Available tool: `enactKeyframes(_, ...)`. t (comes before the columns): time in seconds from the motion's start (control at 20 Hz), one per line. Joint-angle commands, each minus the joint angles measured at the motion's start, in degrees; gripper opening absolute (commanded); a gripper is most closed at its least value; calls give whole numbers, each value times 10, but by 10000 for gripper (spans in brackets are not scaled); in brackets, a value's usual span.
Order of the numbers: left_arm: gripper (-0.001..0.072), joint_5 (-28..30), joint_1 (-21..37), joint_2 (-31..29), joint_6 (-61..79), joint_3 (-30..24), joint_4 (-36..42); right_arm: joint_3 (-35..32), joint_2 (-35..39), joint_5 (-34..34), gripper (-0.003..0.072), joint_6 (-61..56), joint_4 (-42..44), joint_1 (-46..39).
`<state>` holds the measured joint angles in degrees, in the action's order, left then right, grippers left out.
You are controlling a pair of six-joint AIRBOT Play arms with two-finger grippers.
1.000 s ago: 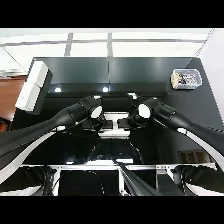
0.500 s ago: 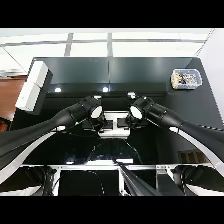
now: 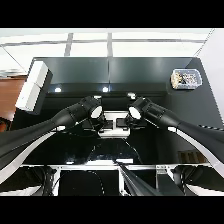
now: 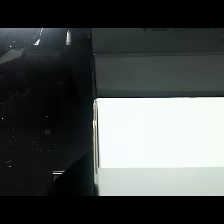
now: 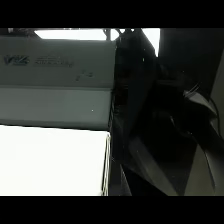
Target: Fold the box and place the chain.
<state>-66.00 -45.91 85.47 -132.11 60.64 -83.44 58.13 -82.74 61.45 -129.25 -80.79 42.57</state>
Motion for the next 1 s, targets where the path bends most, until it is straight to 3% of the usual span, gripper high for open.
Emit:
enactKeyframes(0.0, 26, -1, 0, 0, 1, 0, 0, 1, -5, 0, 237, -4, 2, 1)
enactKeyframes(0.05, 26, -1, 0, 0, 1, 0, 0, 1, -5, 0, 128, -4, 2, 1)
enactKeyframes(0.15, 26, -1, 0, 0, 1, 0, 0, 1, -5, 0, 100, -4, 2, 1)
enactKeyframes(0.2, 26, -1, 0, 0, 1, 0, 0, 1, -6, 1, 18, -4, 4, 1)
enactKeyframes(0.45, 26, 0, 0, 0, 1, 0, 1, 1, -7, 3, 16, -9, 4, 1)
enactKeyframes(0.6, 26, -1, 0, 0, 1, 0, 1, 1, -7, 3, 38, -9, 4, 1)
enactKeyframes(0.65, 26, -1, 0, 0, 1, 0, 1, 1, -7, 3, 198, -9, 4, 1)
enactKeyframes(0.7, 26, -1, 0, 0, 1, 0, 1, 1, -7, 4, 251, -9, 4, 1)
enactKeyframes(0.8, 26, -1, 0, 0, 1, 0, 1, 1, -7, 4, 250, -9, 4, 1)
enactKeyframes(0.85, 26, -1, 0, 0, 1, 0, 1, 1, -7, 5, 238, -9, 4, 1)
enactKeyframes(0.9, 26, -1, 0, 0, 1, 0, 1, 1, -7, 7, 64, -8, 3, 1)
enactKeyframes(0.95, 26, -1, 0, 0, 1, 0, 1, 1, -7, 8, 19, -5, 3, 1)
